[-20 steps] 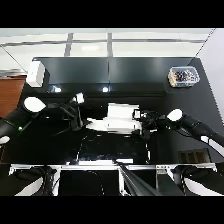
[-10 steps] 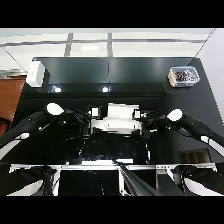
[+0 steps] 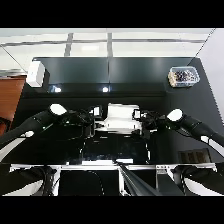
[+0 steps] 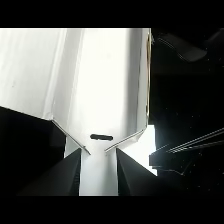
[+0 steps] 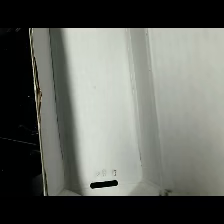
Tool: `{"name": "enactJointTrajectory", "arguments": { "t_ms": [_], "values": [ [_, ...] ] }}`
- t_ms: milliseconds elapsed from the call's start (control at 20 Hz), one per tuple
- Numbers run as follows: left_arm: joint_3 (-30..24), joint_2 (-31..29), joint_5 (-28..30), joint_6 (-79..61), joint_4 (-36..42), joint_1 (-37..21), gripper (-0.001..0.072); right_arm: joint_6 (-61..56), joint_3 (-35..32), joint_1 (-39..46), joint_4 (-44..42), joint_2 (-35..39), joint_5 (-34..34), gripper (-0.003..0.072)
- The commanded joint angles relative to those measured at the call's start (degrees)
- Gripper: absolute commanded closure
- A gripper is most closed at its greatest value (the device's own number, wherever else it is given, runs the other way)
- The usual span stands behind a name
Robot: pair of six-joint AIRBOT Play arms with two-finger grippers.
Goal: Fold the box and place the chain.
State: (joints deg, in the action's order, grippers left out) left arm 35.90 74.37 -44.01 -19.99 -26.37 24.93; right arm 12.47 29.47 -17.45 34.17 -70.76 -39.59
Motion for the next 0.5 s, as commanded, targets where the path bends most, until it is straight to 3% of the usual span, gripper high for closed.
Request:
{"name": "enactJointTrajectory", "arguments": {
  "t_ms": [0,300,450],
  "values": [
    [0.07,0.17,-0.09,-0.7,1.75,0.07,0.0443,-0.02,-0.02,-0.04,-0.02,0.02,-0.02,0.0376],
    [0.07,1.18,0.26,-1.27,6.51,3.26,0.0443,-0.02,-0.02,-0.04,-0.02,0.02,0.0,0.0376],
    [0.07,1.33,3.8,-1.22,6.54,5.92,0.0442,-0.02,-0.02,-0.04,-0.02,0.02,-0.02,0.0376]
  ]
}}
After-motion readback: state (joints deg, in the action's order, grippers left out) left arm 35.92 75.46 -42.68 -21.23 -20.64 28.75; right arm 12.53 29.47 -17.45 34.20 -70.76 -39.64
